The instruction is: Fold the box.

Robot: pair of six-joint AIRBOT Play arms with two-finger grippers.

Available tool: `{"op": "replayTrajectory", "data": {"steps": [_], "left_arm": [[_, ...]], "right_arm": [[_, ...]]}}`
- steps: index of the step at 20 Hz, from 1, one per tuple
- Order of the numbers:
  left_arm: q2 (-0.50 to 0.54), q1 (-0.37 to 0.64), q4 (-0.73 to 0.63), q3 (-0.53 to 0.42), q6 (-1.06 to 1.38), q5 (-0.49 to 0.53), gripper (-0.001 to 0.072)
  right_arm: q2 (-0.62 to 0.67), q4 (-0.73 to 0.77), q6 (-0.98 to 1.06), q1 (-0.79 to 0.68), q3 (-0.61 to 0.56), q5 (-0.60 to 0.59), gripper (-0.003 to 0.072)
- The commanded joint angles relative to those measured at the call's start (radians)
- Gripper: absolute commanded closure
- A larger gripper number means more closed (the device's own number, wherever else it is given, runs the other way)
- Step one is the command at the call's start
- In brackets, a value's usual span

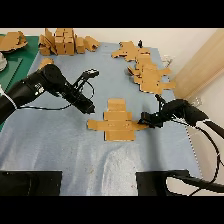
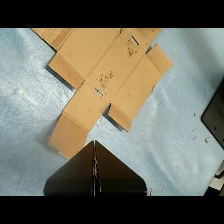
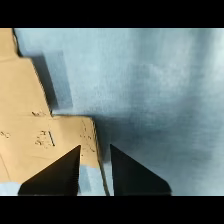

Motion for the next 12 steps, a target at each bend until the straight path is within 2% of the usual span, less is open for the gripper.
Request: {"op": "replayTrajectory", "data": {"steps": [1,5,6,12], "left_arm": [[0.001,0.000,0.000,0.000,0.000,0.000,0.0699],[0.001,0.000,0.000,0.000,0.000,0.000,0.0699],[0.001,0.000,0.000,0.000,0.000,0.002,0.0699],[0.001,0.000,0.000,0.000,0.000,0.043,0.0699]], "right_arm": [[-0.002,0.000,-0.019,0.003,0.030,0.002,0.0408],[-0.007,0.001,-0.023,0.003,0.030,-0.073,0.0411],[-0.007,0.002,-0.023,0.003,0.030,-0.077,0.0468],[-0.008,0.018,-0.070,0.009,0.030,-0.117,0.0480]]}}
